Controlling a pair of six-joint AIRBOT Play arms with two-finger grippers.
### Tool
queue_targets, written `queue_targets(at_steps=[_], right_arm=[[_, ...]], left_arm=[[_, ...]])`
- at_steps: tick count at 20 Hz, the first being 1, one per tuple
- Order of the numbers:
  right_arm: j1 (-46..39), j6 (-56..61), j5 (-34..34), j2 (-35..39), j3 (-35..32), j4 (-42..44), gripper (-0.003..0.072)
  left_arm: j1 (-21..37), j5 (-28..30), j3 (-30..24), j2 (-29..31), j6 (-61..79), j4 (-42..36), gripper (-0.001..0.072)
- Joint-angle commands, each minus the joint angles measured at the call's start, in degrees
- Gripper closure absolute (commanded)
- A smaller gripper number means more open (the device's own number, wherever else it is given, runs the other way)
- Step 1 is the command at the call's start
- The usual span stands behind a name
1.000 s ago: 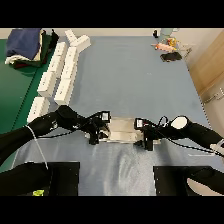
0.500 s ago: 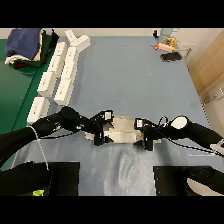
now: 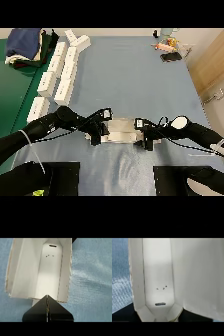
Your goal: Fold the box.
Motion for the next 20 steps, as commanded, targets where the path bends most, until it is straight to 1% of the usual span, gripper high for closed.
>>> queue_targets(at_steps=[1,3,5,7,9,11,12,14,16,20], right_arm=[[0.0,0.0,0.0,0.0,0.0,0.0,0.0183],[0.0,0.0,0.0,0.0,0.0,0.0,0.0183],[0.0,0.0,0.0,0.0,0.0,0.0,0.0183],[0.0,0.0,0.0,0.0,0.0,0.0,0.0183],[0.0,0.0,0.0,0.0,0.0,0.0,0.0183],[0.0,0.0,0.0,0.0,0.0,0.0,0.0183],[0.0,0.0,0.0,0.0,0.0,0.0,0.0183],[0.0,0.0,0.0,0.0,0.0,0.0,0.0183],[0.0,0.0,0.0,0.0,0.0,0.0,0.0183],[0.0,0.0,0.0,0.0,0.0,0.0,0.0183]], left_arm=[[0.9,0.3,0.0,5.5,-15.3,13.0,0.0694],[2.8,-1.5,0.0,10.1,-29.5,21.0,0.0694],[5.9,-5.4,0.0,14.6,-42.8,25.9,0.0694],[10.1,-10.0,0.0,19.2,-53.5,27.6,0.0694],[15.1,-13.3,0.0,22.1,-64.0,27.8,0.0695],[19.9,-16.8,-0.1,21.4,-73.0,27.8,0.0695],[21.6,-18.6,-0.2,20.3,-74.8,27.5,0.0695],[22.5,-21.1,-0.2,17.2,-75.0,25.6,0.0694],[21.9,-21.4,-0.2,14.2,-75.9,23.7,0.0695],[21.7,-18.3,-2.3,7.7,-78.8,23.2,0.0695]])
